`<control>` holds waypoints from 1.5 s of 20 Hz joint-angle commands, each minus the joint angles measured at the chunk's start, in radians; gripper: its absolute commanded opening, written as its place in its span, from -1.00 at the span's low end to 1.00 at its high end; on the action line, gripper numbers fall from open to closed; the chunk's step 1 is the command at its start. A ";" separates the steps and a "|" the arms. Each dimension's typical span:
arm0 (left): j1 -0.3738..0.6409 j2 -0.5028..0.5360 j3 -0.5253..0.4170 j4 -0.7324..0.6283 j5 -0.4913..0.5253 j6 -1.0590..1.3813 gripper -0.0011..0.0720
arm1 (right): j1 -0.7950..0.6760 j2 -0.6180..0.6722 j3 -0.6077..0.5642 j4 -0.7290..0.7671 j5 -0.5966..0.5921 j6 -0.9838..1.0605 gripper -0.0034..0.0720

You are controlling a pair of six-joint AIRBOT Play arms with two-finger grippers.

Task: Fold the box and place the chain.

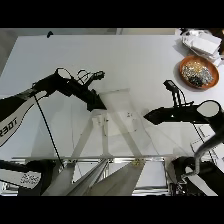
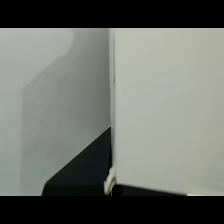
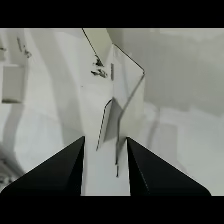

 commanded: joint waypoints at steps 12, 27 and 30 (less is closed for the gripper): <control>-0.229 0.134 -0.106 0.077 0.320 0.143 -0.96 | -0.059 0.002 0.123 -0.322 0.238 0.160 -0.15; -0.229 0.017 -0.106 0.022 0.327 0.269 -0.95 | -0.059 0.002 0.123 -0.320 0.134 0.155 -0.28; -0.229 0.017 -0.106 0.022 0.328 0.271 -0.95 | -0.059 0.002 0.123 -0.320 0.135 0.155 -0.28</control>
